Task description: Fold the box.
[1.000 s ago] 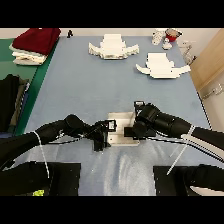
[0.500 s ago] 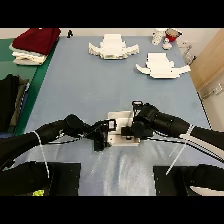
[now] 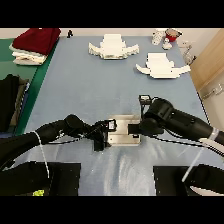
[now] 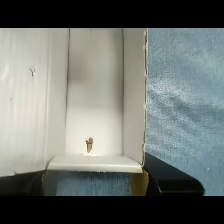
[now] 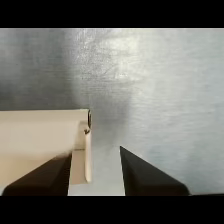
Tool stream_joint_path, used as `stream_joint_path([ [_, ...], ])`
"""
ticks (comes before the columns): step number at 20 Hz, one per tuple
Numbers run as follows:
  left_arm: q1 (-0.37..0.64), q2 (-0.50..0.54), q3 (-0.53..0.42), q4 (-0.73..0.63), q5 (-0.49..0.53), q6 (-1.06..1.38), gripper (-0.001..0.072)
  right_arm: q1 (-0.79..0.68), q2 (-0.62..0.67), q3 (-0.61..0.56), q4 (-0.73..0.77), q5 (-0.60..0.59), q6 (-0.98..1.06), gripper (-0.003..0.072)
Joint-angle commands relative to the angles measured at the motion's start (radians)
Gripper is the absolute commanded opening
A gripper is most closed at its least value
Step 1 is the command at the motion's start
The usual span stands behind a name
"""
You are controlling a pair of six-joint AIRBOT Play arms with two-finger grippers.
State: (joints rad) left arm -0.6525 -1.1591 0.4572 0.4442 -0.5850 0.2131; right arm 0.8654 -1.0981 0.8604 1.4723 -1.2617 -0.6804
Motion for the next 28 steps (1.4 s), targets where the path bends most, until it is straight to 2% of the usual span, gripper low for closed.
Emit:
stream_joint_path([
  [1,-0.001,0.0,0.0,0.0,0.0,0.0,0.0455,-0.012,0.116,0.012,-0.093,-0.07,-0.021,0.0413],
  [2,-0.001,0.0,0.0,0.0,0.0,0.0,0.0456,-0.047,0.129,0.011,-0.146,-0.114,-0.032,0.0366],
  [3,-0.001,0.0,0.0,0.0,0.0,0.0,0.0456,-0.099,0.131,0.007,-0.167,-0.14,-0.074,0.0248],
  [4,-0.001,0.0,0.0,0.0,0.0,0.0,0.0455,-0.171,0.129,-0.007,-0.155,-0.131,-0.14,0.0137],
  [5,-0.001,0.0,0.0,0.0,0.0,0.0,0.0456,-0.243,0.12,-0.024,-0.13,-0.101,-0.201,0.0101],
  [6,-0.001,0.0,0.0,0.0,0.0,0.0,0.0456,-0.327,0.103,-0.044,-0.09,-0.05,-0.274,0.0024],
  [8,-0.001,0.0,0.0,0.0,-0.001,0.0,0.0456,-0.486,0.044,-0.072,0.056,0.076,-0.437,0.0004],
  [10,-0.001,0.0,0.0,0.0,0.0,0.0,0.0456,-0.629,-0.037,-0.073,0.344,0.168,-0.666,0.0004],
  [12,-0.001,0.0,0.0,0.0,0.0,0.0,0.0455,-0.728,-0.116,-0.072,0.657,0.2,-0.891,0.0004],
  [13,-0.001,0.0,0.0,0.0,0.0,0.0,0.0455,-0.755,-0.152,-0.072,0.756,0.2,-0.95,0.0004],
  [16,-0.001,0.0,0.0,0.0,0.0,0.0,0.0456,-0.768,-0.238,-0.055,0.789,0.191,-0.962,0.0004],
  [19,-0.001,0.0,0.0,0.0,0.0,0.0,0.0456,-0.76,-0.265,-0.036,0.817,0.15,-1.048,0.0003],
  [21,-0.001,0.0,0.0,0.0,0.0,0.0,0.0456,-0.758,-0.264,-0.029,0.88,0.089,-1.148,0.0003],
  [24,-0.001,0.0,0.0,0.0,0.0,0.0,0.0456,-0.73,-0.258,-0.034,0.942,-0.098,-1.361,0.0002],
  [28,-0.001,0.0,0.0,0.0,0.001,0.0,0.0456,-0.635,-0.172,-0.069,0.94,-0.079,-1.425,0.0002],
])
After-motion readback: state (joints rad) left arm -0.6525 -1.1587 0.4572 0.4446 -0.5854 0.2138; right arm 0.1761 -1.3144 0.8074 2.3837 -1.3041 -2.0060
